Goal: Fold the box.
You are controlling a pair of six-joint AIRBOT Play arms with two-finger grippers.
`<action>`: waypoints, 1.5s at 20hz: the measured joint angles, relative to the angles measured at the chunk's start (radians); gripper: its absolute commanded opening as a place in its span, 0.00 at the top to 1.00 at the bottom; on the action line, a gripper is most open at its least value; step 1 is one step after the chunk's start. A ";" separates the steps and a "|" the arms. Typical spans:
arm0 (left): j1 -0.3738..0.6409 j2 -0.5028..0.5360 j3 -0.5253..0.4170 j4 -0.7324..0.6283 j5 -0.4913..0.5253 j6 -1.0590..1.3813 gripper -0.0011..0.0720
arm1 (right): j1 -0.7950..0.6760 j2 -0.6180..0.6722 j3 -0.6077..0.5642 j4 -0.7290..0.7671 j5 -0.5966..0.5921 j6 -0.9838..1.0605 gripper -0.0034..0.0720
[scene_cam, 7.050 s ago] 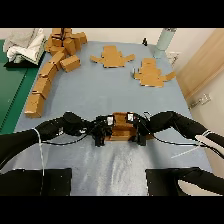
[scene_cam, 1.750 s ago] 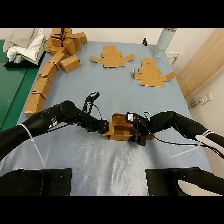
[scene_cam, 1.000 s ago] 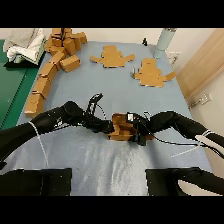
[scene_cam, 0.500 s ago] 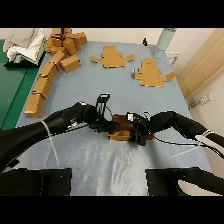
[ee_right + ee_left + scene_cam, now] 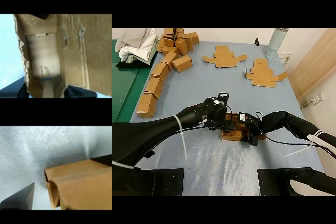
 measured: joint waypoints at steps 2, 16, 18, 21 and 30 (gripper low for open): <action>-0.004 -0.023 0.032 0.009 -0.041 -0.019 0.33 | 0.000 0.000 0.000 0.000 0.000 0.000 0.40; -0.011 -0.126 0.067 -0.046 -0.066 -0.066 0.73 | 0.000 0.000 0.000 0.000 0.000 0.000 0.40; -0.011 -0.129 0.067 -0.052 -0.065 -0.067 0.84 | 0.000 0.000 0.000 0.000 0.000 0.002 0.40; -0.011 -0.130 0.068 -0.051 -0.066 -0.069 0.84 | 0.000 0.000 0.000 0.000 0.000 0.002 0.40; -0.011 -0.132 0.068 -0.049 -0.067 -0.069 0.97 | 0.000 0.000 0.000 0.000 -0.002 0.001 0.40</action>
